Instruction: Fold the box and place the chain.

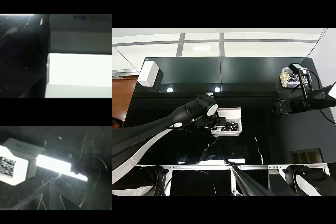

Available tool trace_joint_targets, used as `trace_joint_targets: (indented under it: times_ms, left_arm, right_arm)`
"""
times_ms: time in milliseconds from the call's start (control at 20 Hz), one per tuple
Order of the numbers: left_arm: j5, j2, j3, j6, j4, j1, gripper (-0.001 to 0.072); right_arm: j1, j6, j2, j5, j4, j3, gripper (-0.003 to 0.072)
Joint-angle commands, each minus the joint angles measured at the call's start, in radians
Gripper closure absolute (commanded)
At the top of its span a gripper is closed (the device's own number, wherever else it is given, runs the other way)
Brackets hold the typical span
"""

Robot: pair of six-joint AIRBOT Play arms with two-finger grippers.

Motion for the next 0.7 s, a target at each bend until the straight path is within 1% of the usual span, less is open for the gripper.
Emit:
trace_joint_targets:
  times_ms: [0,50,100,150,200,300,400,450,500,550,600,650]
  left_arm:
    - [-0.016,0.002,0.000,0.021,-0.002,0.001,0.0679]
    - [-0.024,0.002,0.006,0.019,-0.002,0.001,0.0661]
    - [-0.041,0.003,0.020,0.019,-0.001,0.000,0.0482]
    - [-0.052,0.008,0.041,0.019,0.002,0.000,0.0332]
    - [-0.068,0.019,0.067,0.021,0.012,0.000,0.0263]
    - [-0.079,0.074,0.093,0.087,0.049,-0.008,0.0263]
    - [-0.096,0.163,0.086,0.179,0.081,-0.032,0.0264]
    - [-0.111,0.218,0.069,0.215,0.121,-0.046,0.0264]
    - [-0.121,0.274,0.035,0.225,0.177,-0.054,0.0265]
    - [-0.123,0.339,-0.023,0.226,0.233,-0.044,0.0266]
    - [-0.113,0.402,-0.095,0.251,0.267,-0.012,0.0267]
    - [-0.075,0.473,-0.186,0.320,0.257,0.048,0.0266]
  right_arm:
    - [-0.024,-0.048,0.015,-0.027,0.050,-0.002,0.0420]
    - [-0.024,-0.055,0.015,-0.026,0.050,-0.004,0.0420]
    - [-0.024,-0.062,0.015,-0.023,0.050,-0.007,0.0420]
    - [-0.024,-0.067,0.015,-0.019,0.049,-0.011,0.0420]
    - [-0.024,-0.073,0.015,-0.019,0.046,-0.014,0.0420]
    - [-0.024,-0.073,0.015,-0.022,0.045,-0.017,0.0420]
    - [-0.024,-0.073,0.015,-0.026,0.045,-0.017,0.0420]
    - [-0.024,-0.072,0.015,-0.028,0.046,-0.018,0.0420]
    - [-0.024,-0.072,0.015,-0.033,0.046,-0.019,0.0420]
    - [-0.024,-0.072,0.015,-0.042,0.046,-0.021,0.0420]
    - [-0.024,-0.072,0.015,-0.051,0.046,-0.021,0.0420]
    - [-0.024,-0.072,0.015,-0.064,0.047,-0.021,0.0420]
